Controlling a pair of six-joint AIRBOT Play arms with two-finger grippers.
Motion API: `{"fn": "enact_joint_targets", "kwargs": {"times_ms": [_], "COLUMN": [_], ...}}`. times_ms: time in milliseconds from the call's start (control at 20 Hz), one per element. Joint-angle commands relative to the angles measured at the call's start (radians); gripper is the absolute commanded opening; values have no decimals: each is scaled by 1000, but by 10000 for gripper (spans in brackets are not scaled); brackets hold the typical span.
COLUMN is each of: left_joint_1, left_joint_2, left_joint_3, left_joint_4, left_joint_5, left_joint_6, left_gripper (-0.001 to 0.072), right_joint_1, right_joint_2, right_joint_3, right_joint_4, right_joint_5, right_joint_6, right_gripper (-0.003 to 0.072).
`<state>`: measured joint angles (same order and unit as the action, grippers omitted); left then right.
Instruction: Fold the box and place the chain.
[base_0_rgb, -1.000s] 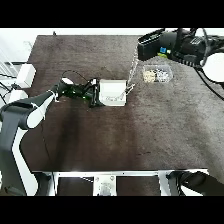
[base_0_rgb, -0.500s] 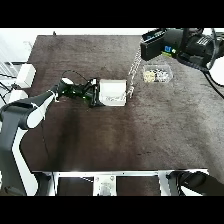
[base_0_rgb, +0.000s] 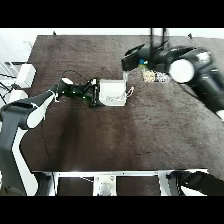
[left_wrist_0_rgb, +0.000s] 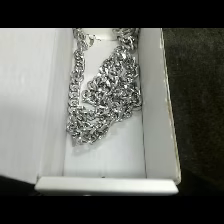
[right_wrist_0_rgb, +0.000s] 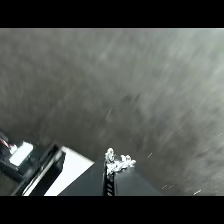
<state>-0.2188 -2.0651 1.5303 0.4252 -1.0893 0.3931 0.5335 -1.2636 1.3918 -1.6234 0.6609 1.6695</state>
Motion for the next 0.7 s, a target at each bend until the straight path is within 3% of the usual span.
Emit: {"fn": "enact_joint_targets", "kwargs": {"times_ms": [0, 300, 350, 400, 450, 650], "left_joint_1": [0, 0, 0, 0, 0, 0], "left_joint_2": [1, 1, 1, 1, 1, 1], "left_joint_3": [1, 1, 1, 1, 1, 1], "left_joint_4": [0, 0, 0, 0, 0, 0], "left_joint_5": [0, 0, 0, 0, 0, 0], "left_joint_6": [0, 0, 0, 0, 0, 0], "left_gripper": [583, 583, 583, 583, 583, 583], "right_joint_1": [1, 7, 1, -6, -14, -103], "right_joint_2": [-112, -222, -233, -231, -213, -71], "right_joint_3": [-62, -224, -234, -234, -234, -235], "right_joint_4": [76, 157, 157, 157, 154, 52], "right_joint_5": [-92, -329, -336, -328, -322, -229], "right_joint_6": [3, 2, 2, 2, -14, -200], "right_gripper": [7, 14, 239, 558, 590, 590]}}
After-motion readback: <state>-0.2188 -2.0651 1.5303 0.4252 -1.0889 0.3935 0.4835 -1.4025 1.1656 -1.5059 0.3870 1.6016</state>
